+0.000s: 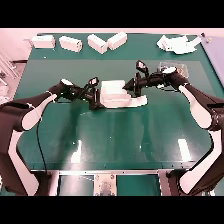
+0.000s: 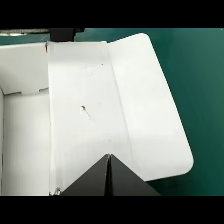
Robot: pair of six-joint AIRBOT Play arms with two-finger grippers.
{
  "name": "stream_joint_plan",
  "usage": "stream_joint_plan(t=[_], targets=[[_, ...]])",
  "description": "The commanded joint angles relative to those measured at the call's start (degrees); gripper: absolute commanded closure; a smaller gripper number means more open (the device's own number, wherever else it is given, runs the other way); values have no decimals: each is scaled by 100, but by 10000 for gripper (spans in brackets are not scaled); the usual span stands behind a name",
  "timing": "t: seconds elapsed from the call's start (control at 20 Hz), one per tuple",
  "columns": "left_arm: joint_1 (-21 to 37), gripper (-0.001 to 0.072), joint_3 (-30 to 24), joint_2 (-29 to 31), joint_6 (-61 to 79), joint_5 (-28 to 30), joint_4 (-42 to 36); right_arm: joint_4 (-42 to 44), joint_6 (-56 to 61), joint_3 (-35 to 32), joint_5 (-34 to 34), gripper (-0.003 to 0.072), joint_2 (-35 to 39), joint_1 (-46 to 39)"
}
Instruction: Fold the box and place the chain.
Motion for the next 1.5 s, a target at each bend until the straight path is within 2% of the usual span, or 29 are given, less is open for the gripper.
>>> stream_joint_plan(t=[0.0, 0.35, 0.55, 0.8, 0.9, 1.1, 1.15, 1.2, 1.25, 1.45], targets=[[7, 241, 7, -2, -7, 26, -9, -538, 111, -7, 203, 675, -37, 57], [7, 241, 7, -2, -7, 26, -9, -452, 11, 109, -59, 677, -33, 146], [7, 241, 7, -2, -7, 28, -9, -518, 260, 127, -66, 678, 501, 90], [7, 241, 7, -2, -7, 26, -9, -1279, 1091, 13, -151, 678, 1233, -57], [7, 241, 7, -2, -7, 26, -9, -1692, 1252, -413, -315, 679, 1593, -57], [7, 241, 7, -2, -7, 26, -9, -1762, 726, -2000, -1497, 663, 2509, -59], [7, 241, 7, -2, -7, 26, -9, -1762, 605, -2240, -1480, 423, 2586, -59], [7, 241, 7, -2, -7, 26, -9, -1762, 599, -2411, -1471, 106, 2586, -57], [7, 241, 7, -2, -7, 26, -9, -1755, 448, -2540, -1471, 84, 2575, -57], [7, 241, 7, -2, -7, 26, -9, -1453, -407, -2656, -1497, 84, 2326, -52]])
